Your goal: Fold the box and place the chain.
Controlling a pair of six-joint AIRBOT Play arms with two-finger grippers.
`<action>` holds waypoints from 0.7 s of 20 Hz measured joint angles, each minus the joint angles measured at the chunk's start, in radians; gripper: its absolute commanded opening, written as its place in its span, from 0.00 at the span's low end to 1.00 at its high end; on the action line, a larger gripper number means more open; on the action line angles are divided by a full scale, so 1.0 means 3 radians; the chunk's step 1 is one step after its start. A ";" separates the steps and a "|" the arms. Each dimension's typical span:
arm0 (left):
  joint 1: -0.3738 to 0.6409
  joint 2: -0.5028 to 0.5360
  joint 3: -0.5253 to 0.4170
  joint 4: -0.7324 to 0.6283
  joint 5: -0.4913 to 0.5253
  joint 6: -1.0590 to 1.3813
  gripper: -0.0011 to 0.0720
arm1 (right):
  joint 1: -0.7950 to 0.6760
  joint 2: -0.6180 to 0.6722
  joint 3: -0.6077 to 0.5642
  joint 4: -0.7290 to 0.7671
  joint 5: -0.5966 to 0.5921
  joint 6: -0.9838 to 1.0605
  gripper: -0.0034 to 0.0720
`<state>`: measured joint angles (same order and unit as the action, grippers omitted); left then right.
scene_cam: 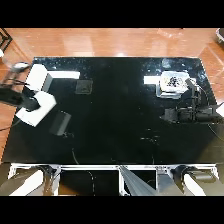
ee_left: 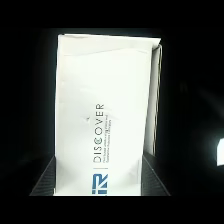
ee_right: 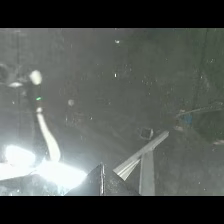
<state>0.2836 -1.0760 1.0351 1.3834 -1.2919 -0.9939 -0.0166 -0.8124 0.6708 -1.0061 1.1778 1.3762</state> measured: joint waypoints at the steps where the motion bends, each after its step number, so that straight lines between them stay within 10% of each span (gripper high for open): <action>1: 0.0230 -0.0027 -0.0001 -0.0070 0.0156 0.0029 0.04 | 0.0000 0.0000 0.0000 -0.0001 -0.0020 0.0000 0.07; 12: 0.0861 -0.0926 -0.0005 -0.0287 0.1240 0.0300 0.05 | 0.0000 0.0000 0.0000 0.0004 -0.0155 -0.0011 0.08; 13: 0.0851 -0.0983 -0.0005 -0.0300 0.1335 0.0308 0.32 | 0.0000 0.0000 0.0000 0.0005 -0.0160 -0.0011 0.08; 14: 0.0834 -0.1025 -0.0005 -0.0301 0.1436 0.0312 0.90 | 0.0000 0.0000 0.0000 0.0005 -0.0161 -0.0011 0.08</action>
